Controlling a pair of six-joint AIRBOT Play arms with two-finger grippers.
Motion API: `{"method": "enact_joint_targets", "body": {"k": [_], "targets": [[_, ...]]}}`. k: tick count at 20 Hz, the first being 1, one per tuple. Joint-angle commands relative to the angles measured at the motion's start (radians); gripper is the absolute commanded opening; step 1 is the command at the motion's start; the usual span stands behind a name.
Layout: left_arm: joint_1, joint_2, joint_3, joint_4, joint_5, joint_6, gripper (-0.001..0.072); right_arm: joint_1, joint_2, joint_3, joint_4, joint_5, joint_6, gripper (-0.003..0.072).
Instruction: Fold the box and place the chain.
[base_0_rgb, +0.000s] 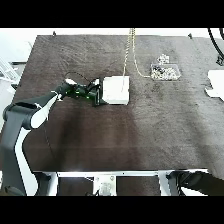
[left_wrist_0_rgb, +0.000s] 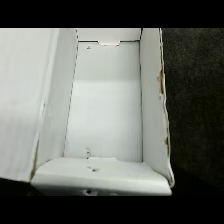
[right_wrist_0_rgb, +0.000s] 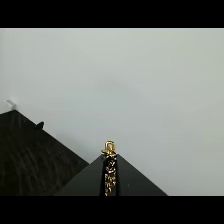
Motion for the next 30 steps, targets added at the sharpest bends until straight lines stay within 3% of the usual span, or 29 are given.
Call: {"method": "enact_joint_targets", "body": {"k": [1,11,18,25,26,28,30], "targets": [[0.0,-0.001,0.0,0.0,0.0,0.0,0.0537,-0.001,-0.001,-0.023,0.002,0.067,0.027,0.0009],[0.0,-0.001,0.0,0.0,0.0,0.0,0.0537,-0.001,-0.001,-0.305,0.002,0.076,0.222,0.0009],[0.0,-0.001,0.0,0.0,0.0,0.0,0.0537,-0.001,-0.005,-0.573,0.003,-0.057,0.423,0.0009],[0.0,-0.001,0.0,0.0,0.0,0.0,0.0538,-0.001,-0.156,-0.669,0.014,-0.072,0.452,0.0009],[0.0,-0.001,0.0,0.0,0.0,0.0,0.0538,-0.001,-0.179,-0.669,0.014,-0.072,0.452,0.0058],[0.0,-0.001,0.0,0.0,0.0,0.0,0.0537,-0.001,-0.191,-0.668,0.008,-0.072,0.451,0.0284],[0.0,-0.001,0.0,0.0,0.0,0.0,0.0538,-0.007,-0.18,-0.668,-0.011,-0.072,0.444,0.0284]]}}
